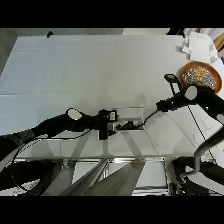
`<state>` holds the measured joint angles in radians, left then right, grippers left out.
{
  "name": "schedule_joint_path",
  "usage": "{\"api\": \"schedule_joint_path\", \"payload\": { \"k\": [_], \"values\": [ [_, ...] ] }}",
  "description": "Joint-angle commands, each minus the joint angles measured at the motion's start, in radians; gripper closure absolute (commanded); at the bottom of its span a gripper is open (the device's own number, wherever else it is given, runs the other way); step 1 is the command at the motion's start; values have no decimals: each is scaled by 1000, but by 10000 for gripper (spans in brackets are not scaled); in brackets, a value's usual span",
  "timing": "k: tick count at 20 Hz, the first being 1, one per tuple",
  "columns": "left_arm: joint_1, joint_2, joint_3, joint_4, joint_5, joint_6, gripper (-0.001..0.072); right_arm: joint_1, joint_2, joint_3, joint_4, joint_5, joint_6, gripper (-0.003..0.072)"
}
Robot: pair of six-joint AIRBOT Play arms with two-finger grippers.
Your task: Fold the box and place the chain.
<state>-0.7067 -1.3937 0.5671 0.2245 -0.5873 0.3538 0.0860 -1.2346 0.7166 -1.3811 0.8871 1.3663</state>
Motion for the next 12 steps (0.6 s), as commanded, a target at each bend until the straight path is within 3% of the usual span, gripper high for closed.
{"api": "schedule_joint_path", "payload": {
  "k": [1,8,10,12],
  "values": [
    [1,1,0,0,0,0,297,-1,-49,-1,-6,-23,22,429],
    [1,1,0,0,0,0,297,-1,-55,-1,-5,-40,23,438],
    [1,1,0,0,0,0,297,-1,-55,-3,-4,-40,23,532],
    [1,1,0,0,0,0,297,0,-55,-8,-2,-39,23,559]
  ]
}}
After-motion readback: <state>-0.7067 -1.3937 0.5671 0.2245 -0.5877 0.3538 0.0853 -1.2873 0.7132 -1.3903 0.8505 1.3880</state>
